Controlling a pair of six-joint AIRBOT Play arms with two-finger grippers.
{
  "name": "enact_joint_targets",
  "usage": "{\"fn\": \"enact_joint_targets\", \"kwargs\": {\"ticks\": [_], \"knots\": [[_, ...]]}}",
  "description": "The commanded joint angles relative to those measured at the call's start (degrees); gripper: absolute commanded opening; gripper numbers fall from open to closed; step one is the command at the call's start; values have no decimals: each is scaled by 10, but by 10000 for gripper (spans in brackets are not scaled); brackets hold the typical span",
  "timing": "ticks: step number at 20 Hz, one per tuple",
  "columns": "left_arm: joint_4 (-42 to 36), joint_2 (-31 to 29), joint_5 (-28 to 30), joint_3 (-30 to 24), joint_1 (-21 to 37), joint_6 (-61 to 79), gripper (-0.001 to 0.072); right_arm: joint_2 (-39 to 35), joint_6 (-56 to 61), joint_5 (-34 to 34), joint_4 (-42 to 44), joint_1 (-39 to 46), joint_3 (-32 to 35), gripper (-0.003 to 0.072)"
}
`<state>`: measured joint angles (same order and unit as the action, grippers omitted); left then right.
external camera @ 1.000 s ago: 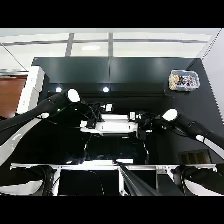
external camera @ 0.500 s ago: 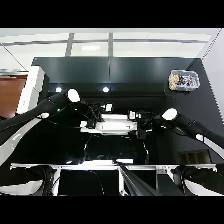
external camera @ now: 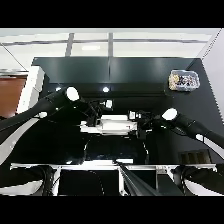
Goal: Fold the box and place the chain.
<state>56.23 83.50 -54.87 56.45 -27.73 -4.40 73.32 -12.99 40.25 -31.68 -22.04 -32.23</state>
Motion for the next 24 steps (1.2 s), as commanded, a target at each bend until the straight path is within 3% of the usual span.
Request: {"fn": "enact_joint_targets", "kwargs": {"ticks": [1, 4, 5, 6, 7, 8, 9, 11, 14, 17, 19, 21, 24], "knots": [[119, -36, -39, 23, 4, -210, 653, 0, 0, 0, 0, 0, 0, 481], [235, -85, -152, 36, 21, -401, 646, 0, 0, 0, 0, 0, 0, 481], [252, -99, -186, 36, 34, -447, 580, 0, 0, 0, 0, 0, 0, 481], [251, -110, -213, 36, 48, -487, 429, 0, 0, 0, 0, 0, 0, 481], [235, -117, -236, 35, 63, -519, 104, 0, 0, 0, 0, 0, 0, 481], [180, -123, -261, 31, 81, -534, 28, 0, 0, 0, 0, 0, 0, 481], [99, -127, -278, 19, 97, -541, 27, 0, 0, 0, 0, 0, 0, 481], [-79, -133, -251, -32, 102, -560, 26, 0, 0, 0, 0, 0, 0, 481], [-292, -133, -148, -123, 75, -447, 27, 0, 0, 0, 0, 0, 0, 481], [-479, -132, -16, -168, 75, -348, 26, 0, 0, 0, 0, 0, 0, 481], [-461, -129, 96, -167, 74, -344, 26, 0, 0, 0, 0, 0, 0, 481], [-402, -120, 163, -163, 74, -343, 26, 0, 0, 0, 0, 0, 0, 481], [-307, -85, 164, -150, 74, -346, 26, 0, 0, 0, 0, 0, 0, 481]]}}
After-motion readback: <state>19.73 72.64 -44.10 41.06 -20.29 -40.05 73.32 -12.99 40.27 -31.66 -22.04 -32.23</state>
